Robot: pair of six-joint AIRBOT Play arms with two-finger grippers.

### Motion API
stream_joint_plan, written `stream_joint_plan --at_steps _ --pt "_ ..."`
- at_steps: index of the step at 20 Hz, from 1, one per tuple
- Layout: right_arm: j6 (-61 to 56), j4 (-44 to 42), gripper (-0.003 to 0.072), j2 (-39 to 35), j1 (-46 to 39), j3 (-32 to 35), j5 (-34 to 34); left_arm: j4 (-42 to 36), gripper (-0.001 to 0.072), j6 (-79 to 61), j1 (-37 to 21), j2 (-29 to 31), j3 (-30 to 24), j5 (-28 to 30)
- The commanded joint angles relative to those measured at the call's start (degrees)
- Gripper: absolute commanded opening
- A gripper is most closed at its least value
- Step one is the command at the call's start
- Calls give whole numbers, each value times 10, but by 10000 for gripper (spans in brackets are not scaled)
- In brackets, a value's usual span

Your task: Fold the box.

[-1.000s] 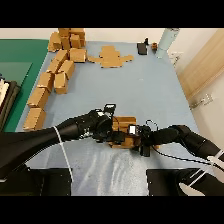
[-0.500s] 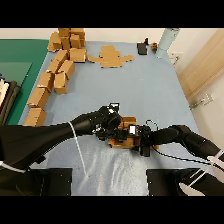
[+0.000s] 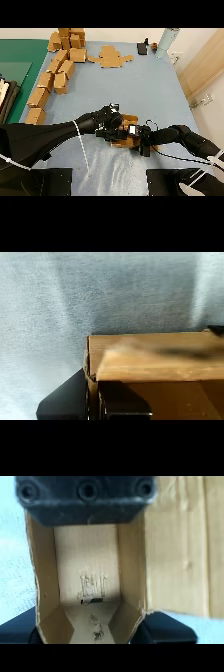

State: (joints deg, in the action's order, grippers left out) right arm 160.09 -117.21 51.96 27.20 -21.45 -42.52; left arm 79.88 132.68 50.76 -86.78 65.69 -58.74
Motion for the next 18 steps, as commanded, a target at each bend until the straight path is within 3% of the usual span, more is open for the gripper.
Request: stream_joint_plan --at_steps 1,2,3,4,5,13,18 --pt "0 0 558 0 0 0 0 -4 82 0 0 -1 2 -7" --pt "0 0 558 0 0 0 0 -4 84 -1 0 -1 2 -12" --pt "0 0 558 0 0 0 0 -4 190 -12 0 -1 2 -18" --pt "0 0 558 0 0 0 0 -4 370 -20 0 -1 2 -22" --pt "0 0 558 0 0 0 0 -4 413 -20 0 -1 2 -25" --pt "0 0 558 0 1 0 0 -3 411 -19 -2 -1 3 -1" --pt "0 0 558 0 1 0 0 0 413 -44 -16 16 27 -39"
